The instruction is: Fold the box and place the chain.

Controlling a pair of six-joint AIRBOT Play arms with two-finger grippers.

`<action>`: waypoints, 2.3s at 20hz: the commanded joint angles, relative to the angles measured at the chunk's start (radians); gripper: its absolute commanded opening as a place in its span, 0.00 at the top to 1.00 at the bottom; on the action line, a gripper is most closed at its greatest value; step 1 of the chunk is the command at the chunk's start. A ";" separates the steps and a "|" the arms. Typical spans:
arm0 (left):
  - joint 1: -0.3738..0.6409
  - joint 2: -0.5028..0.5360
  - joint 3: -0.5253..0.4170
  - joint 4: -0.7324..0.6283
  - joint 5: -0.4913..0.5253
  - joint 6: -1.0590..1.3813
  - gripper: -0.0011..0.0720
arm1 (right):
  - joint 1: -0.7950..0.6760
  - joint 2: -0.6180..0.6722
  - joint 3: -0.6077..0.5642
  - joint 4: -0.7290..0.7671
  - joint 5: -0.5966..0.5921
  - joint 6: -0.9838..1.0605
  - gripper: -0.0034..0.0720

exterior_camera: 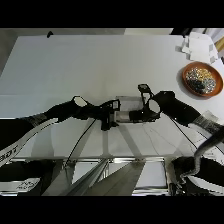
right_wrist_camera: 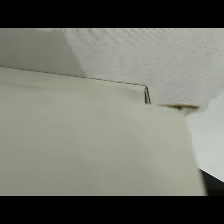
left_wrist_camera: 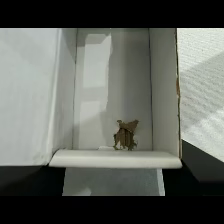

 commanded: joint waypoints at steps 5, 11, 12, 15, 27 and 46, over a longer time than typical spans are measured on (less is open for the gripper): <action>0.000 0.000 0.000 0.000 0.000 0.000 0.55 | 0.022 -0.008 0.009 -0.069 0.021 0.098 0.53; 0.000 0.000 0.000 0.000 0.000 0.000 0.55 | 0.052 -0.042 0.009 -0.070 -0.004 0.143 0.60; 0.000 0.000 0.000 0.000 0.000 0.000 0.55 | 0.052 -0.046 0.009 -0.070 -0.002 0.160 0.60; 0.000 0.000 0.000 0.000 0.000 0.000 0.55 | 0.052 -0.048 0.009 -0.070 -0.003 0.174 0.69; 0.000 0.000 0.000 0.000 0.000 0.000 0.55 | 0.052 -0.048 0.009 -0.080 -0.011 0.182 0.68; 0.000 0.000 0.000 0.000 0.000 0.000 0.55 | 0.042 -0.047 0.017 -0.116 0.042 0.184 0.56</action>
